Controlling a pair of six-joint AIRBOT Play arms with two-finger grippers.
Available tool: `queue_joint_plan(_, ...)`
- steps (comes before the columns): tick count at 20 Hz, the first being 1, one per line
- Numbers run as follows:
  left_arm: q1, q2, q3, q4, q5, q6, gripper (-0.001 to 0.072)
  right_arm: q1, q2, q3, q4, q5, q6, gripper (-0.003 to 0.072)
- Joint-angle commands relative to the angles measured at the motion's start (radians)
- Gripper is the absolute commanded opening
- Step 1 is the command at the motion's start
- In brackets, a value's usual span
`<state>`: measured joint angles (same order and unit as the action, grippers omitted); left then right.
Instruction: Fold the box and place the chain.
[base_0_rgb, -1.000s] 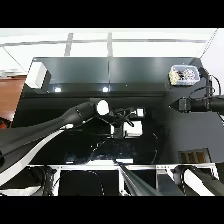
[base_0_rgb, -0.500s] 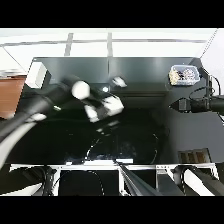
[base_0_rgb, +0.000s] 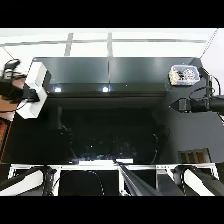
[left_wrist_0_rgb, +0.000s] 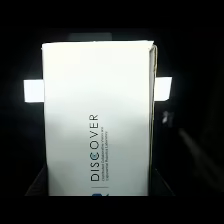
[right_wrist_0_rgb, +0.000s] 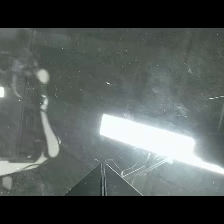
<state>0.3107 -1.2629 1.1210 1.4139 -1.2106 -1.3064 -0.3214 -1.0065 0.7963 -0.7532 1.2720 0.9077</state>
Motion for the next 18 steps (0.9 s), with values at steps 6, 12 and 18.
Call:
queue_joint_plan(6,0.164,-0.185,0.050,-0.102,0.269,0.230,0.0371,0.000,0.000,0.001,0.000,-0.002,0.035,0.0018)
queue_joint_plan(12,0.155,-0.312,0.138,-0.098,0.303,0.268,0.0371,0.000,0.000,0.001,0.001,-0.029,0.056,0.0018)
queue_joint_plan(18,0.089,-0.306,0.253,-0.061,0.306,0.222,0.0719,0.001,0.000,0.001,0.000,-0.044,0.057,0.0018)
